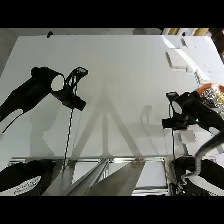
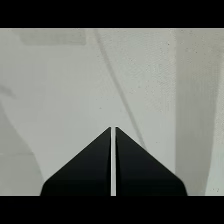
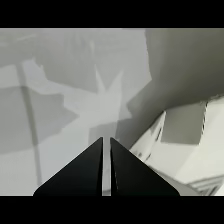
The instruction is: Fold the box and place the chain.
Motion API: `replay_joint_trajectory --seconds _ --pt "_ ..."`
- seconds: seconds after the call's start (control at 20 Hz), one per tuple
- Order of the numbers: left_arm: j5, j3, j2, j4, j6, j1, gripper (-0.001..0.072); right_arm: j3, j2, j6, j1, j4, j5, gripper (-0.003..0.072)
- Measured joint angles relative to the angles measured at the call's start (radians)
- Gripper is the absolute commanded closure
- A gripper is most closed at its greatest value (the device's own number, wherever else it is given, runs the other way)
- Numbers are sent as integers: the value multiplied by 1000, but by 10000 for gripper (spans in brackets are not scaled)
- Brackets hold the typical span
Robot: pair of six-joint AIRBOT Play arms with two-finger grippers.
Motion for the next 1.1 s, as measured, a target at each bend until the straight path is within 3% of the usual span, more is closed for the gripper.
replay_joint_trajectory --seconds 0.25,0.45,0.8,0.9,1.05,1.1 --pt "0 0 0 0 0 0 678 83 0 -89 -113 -159 51 670" --pt "0 0 0 0 0 0 678 151 4 -191 -330 -282 76 669" --pt "0 0 0 -2 0 0 678 177 7 -238 -711 -327 5 657" --pt "0 0 0 -2 0 0 678 179 7 -249 -795 -322 -14 476" --pt "0 0 0 -2 0 0 678 179 3 -293 -903 -294 -39 448" --pt "0 0 0 -2 0 0 678 179 0 -311 -932 -282 -44 355"
